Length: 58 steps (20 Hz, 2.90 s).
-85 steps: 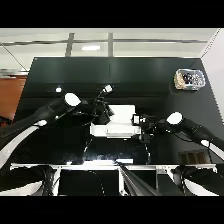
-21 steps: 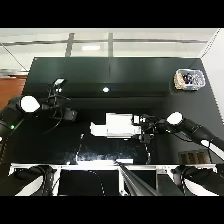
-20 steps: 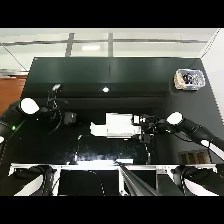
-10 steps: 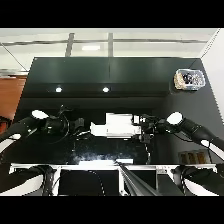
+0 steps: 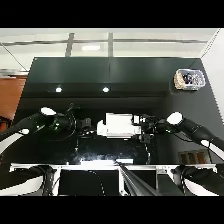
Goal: Fold the box and place the chain.
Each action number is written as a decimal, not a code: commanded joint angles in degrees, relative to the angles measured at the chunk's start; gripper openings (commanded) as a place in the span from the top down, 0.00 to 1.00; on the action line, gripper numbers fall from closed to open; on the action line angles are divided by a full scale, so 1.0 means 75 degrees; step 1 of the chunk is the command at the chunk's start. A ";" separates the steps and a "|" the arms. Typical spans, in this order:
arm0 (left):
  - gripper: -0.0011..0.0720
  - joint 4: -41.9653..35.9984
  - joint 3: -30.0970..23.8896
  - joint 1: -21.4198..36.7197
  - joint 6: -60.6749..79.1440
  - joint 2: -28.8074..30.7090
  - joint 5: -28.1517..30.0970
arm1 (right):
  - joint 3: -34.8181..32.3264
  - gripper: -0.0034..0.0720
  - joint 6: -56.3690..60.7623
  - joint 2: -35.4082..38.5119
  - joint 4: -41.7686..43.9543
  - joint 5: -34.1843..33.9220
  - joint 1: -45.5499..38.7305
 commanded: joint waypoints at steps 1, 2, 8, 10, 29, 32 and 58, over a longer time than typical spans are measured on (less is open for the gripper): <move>0.31 -0.0044 0.0265 -0.0044 0.0440 -0.0020 -0.0329 | 0.0000 0.64 0.0003 -0.0003 0.0000 0.0000 0.0000; 0.14 -0.0038 0.0338 -0.0041 0.0495 -0.0020 -0.0446 | 0.0000 0.64 0.0003 -0.0003 0.0000 0.0000 0.0000; 0.03 -0.0070 0.0466 -0.0058 0.0525 -0.0020 -0.0702 | 0.0000 0.64 0.0003 -0.0003 0.0000 -0.0003 0.0000; 0.03 -0.0073 0.0493 -0.0079 0.0420 -0.0020 -0.0664 | 0.0000 0.64 0.0003 -0.0003 0.0000 -0.0003 0.0000; 0.13 0.2594 0.2378 -0.2279 -0.3774 -0.0012 0.0052 | 0.0000 0.64 0.0006 -0.0003 0.0003 -0.0006 0.0000; 0.15 0.2605 0.2460 -0.2524 -0.3963 -0.0012 0.0268 | 0.0000 0.64 0.0006 -0.0003 0.0003 -0.0006 0.0000; 0.20 0.6927 0.3386 -0.3931 -0.7720 -0.0055 0.0487 | 0.0000 0.64 0.0006 -0.0003 0.0003 -0.0009 0.0000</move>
